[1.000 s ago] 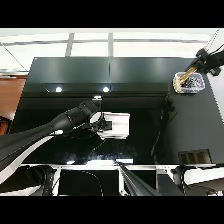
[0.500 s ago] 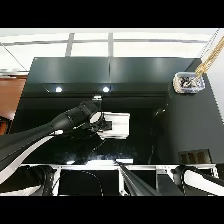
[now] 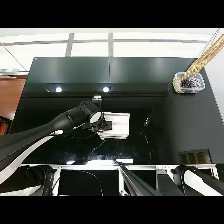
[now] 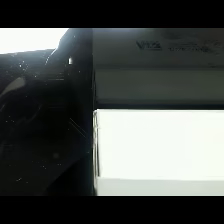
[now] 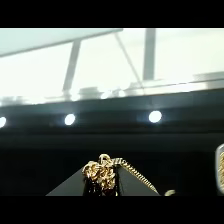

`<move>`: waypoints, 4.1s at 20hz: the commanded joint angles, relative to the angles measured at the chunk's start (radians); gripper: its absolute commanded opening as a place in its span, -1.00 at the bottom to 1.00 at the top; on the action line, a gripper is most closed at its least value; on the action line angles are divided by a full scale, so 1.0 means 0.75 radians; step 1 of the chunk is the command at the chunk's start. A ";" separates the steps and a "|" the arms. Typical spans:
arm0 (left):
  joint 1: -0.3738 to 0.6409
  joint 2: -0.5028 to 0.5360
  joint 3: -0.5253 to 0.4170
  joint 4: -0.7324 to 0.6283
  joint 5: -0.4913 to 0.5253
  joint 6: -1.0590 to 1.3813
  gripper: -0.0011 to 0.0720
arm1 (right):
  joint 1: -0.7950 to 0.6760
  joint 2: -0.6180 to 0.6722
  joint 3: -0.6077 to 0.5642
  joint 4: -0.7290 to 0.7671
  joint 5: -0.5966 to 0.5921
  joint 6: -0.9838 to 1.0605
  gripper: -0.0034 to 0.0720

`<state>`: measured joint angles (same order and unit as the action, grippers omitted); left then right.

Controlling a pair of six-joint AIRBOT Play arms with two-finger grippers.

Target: Fold the box and place the chain.

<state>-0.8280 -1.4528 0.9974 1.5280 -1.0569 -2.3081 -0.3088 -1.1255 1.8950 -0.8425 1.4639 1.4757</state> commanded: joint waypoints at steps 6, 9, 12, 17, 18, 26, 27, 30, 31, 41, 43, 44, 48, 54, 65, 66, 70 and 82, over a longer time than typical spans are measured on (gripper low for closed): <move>0.001 0.000 0.001 0.001 0.001 0.001 -0.90 | 0.347 0.211 -0.406 0.066 0.280 -0.114 -0.91; 0.001 0.000 0.001 0.001 0.001 0.001 -0.90 | 0.486 0.211 -0.469 0.124 0.278 -0.102 -0.91; 0.001 0.000 0.001 0.001 0.001 0.001 -0.90 | 0.605 0.211 -0.499 0.184 0.196 -0.088 -0.91; 0.001 0.000 0.001 0.001 0.001 0.001 -0.90 | 0.774 0.173 -0.501 0.334 0.021 -0.104 -0.91; 0.001 0.000 0.001 0.001 0.001 0.001 -0.90 | 0.807 0.159 -0.501 0.331 -0.001 -0.104 -0.91; 0.001 0.000 0.001 0.001 0.001 0.001 -0.90 | 0.948 0.033 -0.516 0.192 -0.059 -0.102 -0.91; 0.001 0.000 0.001 0.001 0.000 0.001 -0.90 | 0.948 0.032 -0.547 0.172 -0.058 -0.096 -0.91; 0.001 0.000 0.001 0.001 0.001 0.001 -0.90 | 0.954 0.032 -0.691 0.169 -0.064 -0.093 -0.91; 0.001 0.000 0.001 0.001 0.001 0.001 -0.90 | 0.960 0.032 -0.753 0.172 -0.085 -0.093 -0.91; 0.001 0.000 0.001 0.001 0.001 0.001 -0.90 | 1.040 0.001 -1.148 0.175 -0.373 -0.058 -0.91; 0.001 0.000 0.001 0.001 0.001 0.001 -0.90 | 1.087 -0.025 -1.184 0.175 -0.446 -0.052 -0.90; 0.001 0.000 0.001 0.001 0.001 0.001 -0.90 | 1.103 -0.043 -1.192 0.175 -0.469 -0.052 -0.90; 0.001 0.000 0.001 0.001 0.001 0.001 -0.90 | 1.067 -0.064 -1.191 0.137 -0.453 -0.013 -0.20; 0.001 0.000 0.001 0.001 0.002 0.001 -0.90 | 0.776 0.170 -1.192 -0.185 -0.231 0.005 -0.20; 0.001 -0.001 0.002 0.001 -0.009 0.001 -0.90 | 0.822 0.331 -1.224 -0.479 -0.292 0.072 -0.20; 0.001 -0.001 0.002 0.001 -0.021 0.001 -0.90 | 0.840 0.331 -1.224 -0.479 -0.292 0.072 -0.20; -0.003 0.006 0.058 0.002 -0.124 -0.041 0.51 | 0.893 0.331 -1.224 -0.479 -0.292 0.072 -0.20; 0.290 0.666 -0.304 0.167 -0.228 0.361 0.52 | 0.861 0.331 -1.224 -0.534 -0.219 0.109 -0.20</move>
<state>-0.7456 -1.0821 0.9028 1.6413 -1.2495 -2.0769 0.3527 -0.8780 0.9768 -1.2282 1.2785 1.5398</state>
